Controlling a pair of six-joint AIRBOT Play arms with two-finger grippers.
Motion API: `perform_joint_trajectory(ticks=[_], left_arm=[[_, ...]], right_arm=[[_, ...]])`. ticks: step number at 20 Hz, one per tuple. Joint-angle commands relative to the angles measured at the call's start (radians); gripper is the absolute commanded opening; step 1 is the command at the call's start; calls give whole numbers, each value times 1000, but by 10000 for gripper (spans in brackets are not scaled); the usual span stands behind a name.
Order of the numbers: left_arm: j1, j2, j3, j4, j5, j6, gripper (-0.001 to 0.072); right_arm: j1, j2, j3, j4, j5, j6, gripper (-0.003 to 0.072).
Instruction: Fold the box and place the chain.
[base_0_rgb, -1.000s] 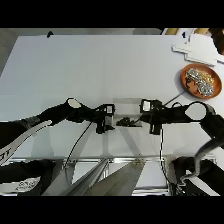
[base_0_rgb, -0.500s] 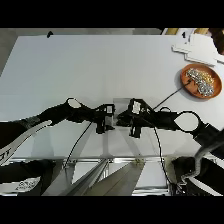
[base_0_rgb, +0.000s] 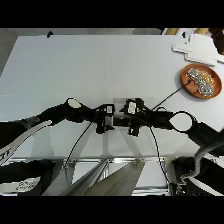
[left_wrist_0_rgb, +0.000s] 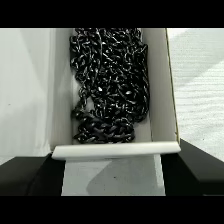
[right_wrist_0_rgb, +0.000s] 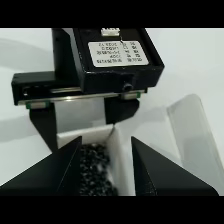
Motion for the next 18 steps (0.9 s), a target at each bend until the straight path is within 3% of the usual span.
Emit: perform_joint_trajectory(ticks=[1, 3, 7, 9, 14, 18], left_arm=[[0, 0, 1, 0, 0, 0, 151], [0, 0, 1, 0, 0, 0, 151], [0, 0, 1, 0, 0, 0, 151], [0, 0, 1, 0, 0, 0, 151], [0, 0, 1, 0, 0, 0, 151], [0, 0, 1, 0, 0, 0, 151]], right_arm=[[-73, 44, 0, -26, 53, 2, 347], [-187, 90, 0, -75, 181, -2, 345], [-428, 96, 0, -320, 394, -2, 335], [-500, 55, 0, -399, 391, -10, 291], [-500, -132, 0, -407, 361, -46, 293], [-463, -210, 0, -368, 326, -182, 321]])
